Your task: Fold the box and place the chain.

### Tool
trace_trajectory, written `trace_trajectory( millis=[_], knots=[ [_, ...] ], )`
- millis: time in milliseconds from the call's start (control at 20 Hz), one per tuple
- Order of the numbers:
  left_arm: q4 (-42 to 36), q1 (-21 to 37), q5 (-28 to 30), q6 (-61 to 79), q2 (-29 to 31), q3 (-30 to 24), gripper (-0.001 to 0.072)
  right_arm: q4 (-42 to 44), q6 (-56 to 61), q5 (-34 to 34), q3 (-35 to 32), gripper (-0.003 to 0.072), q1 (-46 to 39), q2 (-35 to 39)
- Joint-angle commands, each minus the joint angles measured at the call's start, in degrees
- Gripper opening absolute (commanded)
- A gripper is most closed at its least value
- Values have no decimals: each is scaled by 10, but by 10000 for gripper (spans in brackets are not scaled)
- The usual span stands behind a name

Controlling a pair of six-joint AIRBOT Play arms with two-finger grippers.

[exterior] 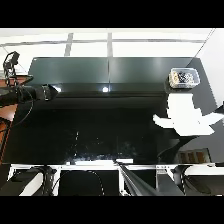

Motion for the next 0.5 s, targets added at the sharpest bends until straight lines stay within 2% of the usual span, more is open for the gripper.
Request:
trace_trajectory(
  millis=[0, 100, 200, 300, 350, 450],
  knots=[
    [8, 0, 2, 3, -2, -4, 705, 109, -2, -5, -71, 14, 14, 94],
    [-3, 0, 1, 3, -4, -19, 705, 179, -2, -37, -164, 15, 37, 176],
    [-34, -5, 5, 5, -10, -46, 704, 208, -3, -64, -263, 15, 91, 254],
    [-102, -27, 7, 50, -28, -79, 703, 276, -7, -101, -361, 15, 167, 318],
    [-155, -46, 18, 95, -42, -95, 703, 323, -10, -138, -406, 15, 210, 344],
    [-233, -87, 54, 151, -81, -107, 703, 410, -11, -257, -487, 15, 318, 383]
  ],
)
